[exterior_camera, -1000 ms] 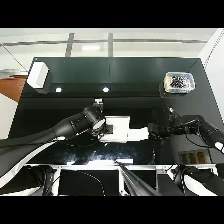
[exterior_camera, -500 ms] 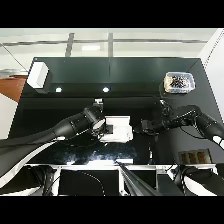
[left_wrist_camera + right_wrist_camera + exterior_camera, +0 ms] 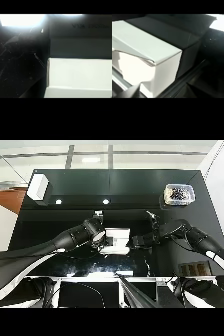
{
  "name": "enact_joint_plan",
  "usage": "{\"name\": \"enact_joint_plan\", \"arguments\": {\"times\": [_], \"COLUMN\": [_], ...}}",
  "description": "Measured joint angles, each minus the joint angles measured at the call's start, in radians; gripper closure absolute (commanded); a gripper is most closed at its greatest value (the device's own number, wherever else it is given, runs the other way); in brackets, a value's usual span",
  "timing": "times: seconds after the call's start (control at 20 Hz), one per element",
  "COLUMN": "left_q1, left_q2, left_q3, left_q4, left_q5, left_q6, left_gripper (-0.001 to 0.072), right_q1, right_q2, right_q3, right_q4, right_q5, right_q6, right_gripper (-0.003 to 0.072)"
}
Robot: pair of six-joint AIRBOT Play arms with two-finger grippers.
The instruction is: Fold the box and place the chain.
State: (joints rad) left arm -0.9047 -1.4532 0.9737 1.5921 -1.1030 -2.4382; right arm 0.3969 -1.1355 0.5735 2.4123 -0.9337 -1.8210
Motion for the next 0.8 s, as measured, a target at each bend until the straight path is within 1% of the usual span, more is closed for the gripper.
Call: {"name": "enact_joint_plan", "arguments": {"times": [0.1,0.15,0.2,0.25,0.4,0.6,0.7,0.8], "left_q1": [0.0,0.0,0.0,0.0,0.0,0.0,0.0,0.0], "left_q2": [0.0,0.0,0.0,0.0,0.0,0.0,0.0,0.0], "left_q3": [0.0,0.0,0.0,0.0,0.0,0.0,0.0,0.0], "left_q4": [0.0,0.0,0.0,0.0,0.0,0.0,0.0,0.001], "left_q5": [0.0,0.0,0.0,0.0,-0.001,-0.001,-0.002,-0.002], "left_q6": [0.0,0.001,0.001,0.002,0.003,0.005,0.007,0.008], "left_gripper": [0.0681,0.0681,0.0681,0.0681,0.0681,0.0681,0.0681,0.0681], "right_q1": [0.044,0.067,0.089,0.109,0.17,0.238,0.272,0.301], "right_q2": [0.0,0.0,-0.001,-0.001,-0.008,-0.036,-0.058,-0.078], "right_q3": [0.01,0.019,0.031,0.045,0.093,0.158,0.195,0.229], "right_q4": [-0.043,-0.076,-0.113,-0.151,-0.286,-0.4,-0.456,-0.506], "right_q5": [0.042,0.057,0.068,0.075,0.084,0.068,0.043,0.016], "right_q6": [0.063,0.101,0.141,0.185,0.322,0.475,0.548,0.612], "right_gripper": [0.0155,0.0202,0.0298,0.0328,0.0328,0.0329,0.0386,0.0386]}}
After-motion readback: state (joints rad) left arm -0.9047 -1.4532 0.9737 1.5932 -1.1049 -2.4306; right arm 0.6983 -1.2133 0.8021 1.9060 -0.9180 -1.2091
